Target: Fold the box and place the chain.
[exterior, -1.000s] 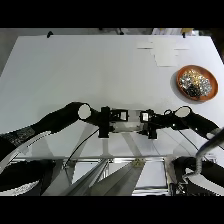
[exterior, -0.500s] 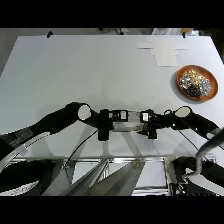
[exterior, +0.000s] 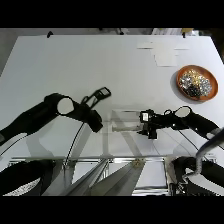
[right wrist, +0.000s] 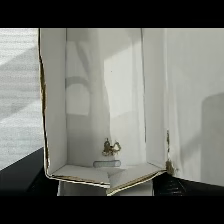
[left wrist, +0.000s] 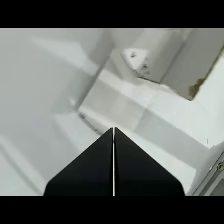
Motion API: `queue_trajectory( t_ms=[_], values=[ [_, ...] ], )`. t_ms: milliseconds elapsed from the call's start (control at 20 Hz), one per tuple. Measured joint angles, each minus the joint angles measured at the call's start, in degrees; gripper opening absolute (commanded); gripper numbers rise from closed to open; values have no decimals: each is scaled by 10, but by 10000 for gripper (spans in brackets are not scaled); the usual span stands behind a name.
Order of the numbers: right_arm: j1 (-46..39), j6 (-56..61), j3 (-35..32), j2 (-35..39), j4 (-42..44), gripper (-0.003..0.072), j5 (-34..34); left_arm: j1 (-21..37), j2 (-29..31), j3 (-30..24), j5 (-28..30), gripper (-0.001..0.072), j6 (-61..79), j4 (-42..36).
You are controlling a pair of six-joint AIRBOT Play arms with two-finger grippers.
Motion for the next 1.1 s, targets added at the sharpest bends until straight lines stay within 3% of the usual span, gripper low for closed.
queue_trajectory(
  t_ms=[450, 1100],
  values=[
    [0, 0, 0, 0, 0, 341, 0, 51, -19, -73, 47, 3, -185, -42],
    [0, 0, 0, 0, 0, 341, 0, 29, -63, -83, 63, 9, -135, -201]
  ],
)
